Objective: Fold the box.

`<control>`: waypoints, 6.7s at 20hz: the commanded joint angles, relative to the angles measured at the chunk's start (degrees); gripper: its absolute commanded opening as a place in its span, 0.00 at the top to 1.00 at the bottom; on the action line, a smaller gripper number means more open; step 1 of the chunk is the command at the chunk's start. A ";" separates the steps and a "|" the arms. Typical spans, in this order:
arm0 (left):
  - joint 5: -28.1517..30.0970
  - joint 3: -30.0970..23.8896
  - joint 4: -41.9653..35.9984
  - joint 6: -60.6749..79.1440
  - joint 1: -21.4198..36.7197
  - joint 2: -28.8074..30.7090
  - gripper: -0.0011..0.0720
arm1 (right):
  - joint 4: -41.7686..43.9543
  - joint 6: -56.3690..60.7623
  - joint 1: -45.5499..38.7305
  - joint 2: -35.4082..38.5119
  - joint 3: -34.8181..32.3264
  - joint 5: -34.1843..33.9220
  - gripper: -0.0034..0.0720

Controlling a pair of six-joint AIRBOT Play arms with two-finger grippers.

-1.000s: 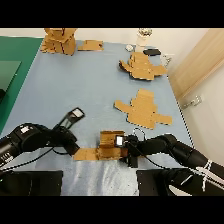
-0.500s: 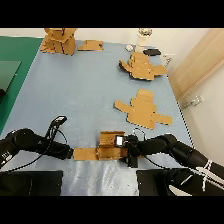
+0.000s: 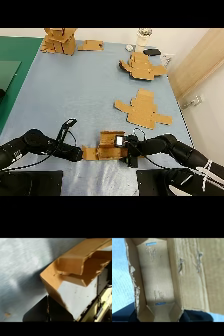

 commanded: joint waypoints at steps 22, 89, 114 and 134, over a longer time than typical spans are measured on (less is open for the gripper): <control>1.42 4.79 -9.07 5.84 -2.21 -1.55 0.29 | 0.00 0.00 0.02 -0.02 0.02 0.00 0.17; -9.62 39.26 51.54 -85.79 -35.45 -31.01 0.80 | 0.00 0.00 0.02 -0.02 0.02 0.00 0.17; -16.35 40.44 52.83 -89.33 -35.32 -19.93 0.25 | 0.00 0.00 0.02 -0.02 0.02 0.00 0.17; -14.25 40.37 56.48 -89.39 -35.32 -21.86 0.64 | 0.00 0.00 0.02 -0.02 0.02 0.00 0.17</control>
